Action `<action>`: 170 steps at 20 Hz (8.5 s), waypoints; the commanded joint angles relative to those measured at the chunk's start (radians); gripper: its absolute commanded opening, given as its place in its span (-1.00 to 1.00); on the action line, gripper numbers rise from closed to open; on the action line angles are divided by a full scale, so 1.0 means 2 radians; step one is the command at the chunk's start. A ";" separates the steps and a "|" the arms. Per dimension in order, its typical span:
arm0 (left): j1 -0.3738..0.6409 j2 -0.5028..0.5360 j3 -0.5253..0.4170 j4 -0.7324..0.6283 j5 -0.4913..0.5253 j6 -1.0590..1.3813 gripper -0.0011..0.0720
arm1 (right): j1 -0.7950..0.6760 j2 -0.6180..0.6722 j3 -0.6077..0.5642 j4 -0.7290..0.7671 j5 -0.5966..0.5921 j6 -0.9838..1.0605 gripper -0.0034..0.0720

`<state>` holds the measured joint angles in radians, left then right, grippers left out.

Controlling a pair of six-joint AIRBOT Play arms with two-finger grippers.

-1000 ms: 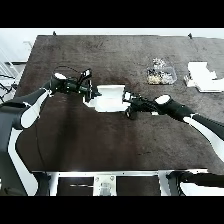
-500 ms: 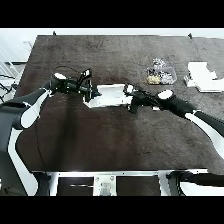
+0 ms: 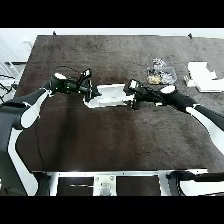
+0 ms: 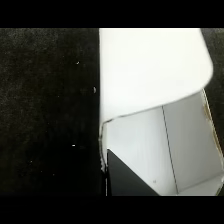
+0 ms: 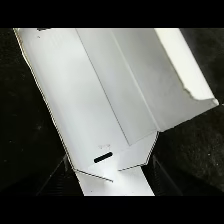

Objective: Fold the box and place the chain.

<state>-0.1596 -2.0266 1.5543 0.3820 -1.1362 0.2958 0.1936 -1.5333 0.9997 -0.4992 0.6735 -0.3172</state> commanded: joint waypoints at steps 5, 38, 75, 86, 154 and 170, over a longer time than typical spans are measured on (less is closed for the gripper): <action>0.000 0.000 0.000 0.000 -0.001 0.000 -0.92 | -0.013 -0.041 0.054 -0.018 0.068 -0.018 0.73; 0.000 0.000 0.000 0.000 -0.004 -0.001 -0.92 | -0.029 -0.205 0.226 -0.045 0.241 0.002 0.73; 0.000 0.000 0.000 -0.001 -0.004 -0.001 -0.92 | -0.030 -0.226 0.231 -0.018 0.242 -0.009 0.73; 0.000 0.000 0.000 -0.001 -0.004 -0.001 -0.92 | -0.030 -0.229 0.235 -0.037 0.265 0.001 0.59; 0.000 0.000 0.000 -0.001 -0.004 -0.001 -0.92 | -0.029 -0.230 0.237 -0.033 0.268 -0.018 0.48; 0.000 0.000 0.000 -0.012 -0.007 0.001 0.42 | -0.029 -0.230 0.237 -0.033 0.268 -0.018 0.48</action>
<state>-0.1612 -2.0270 1.5543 0.3542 -1.1435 0.2932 0.1379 -1.9926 1.4738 -0.5591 1.2190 -0.3550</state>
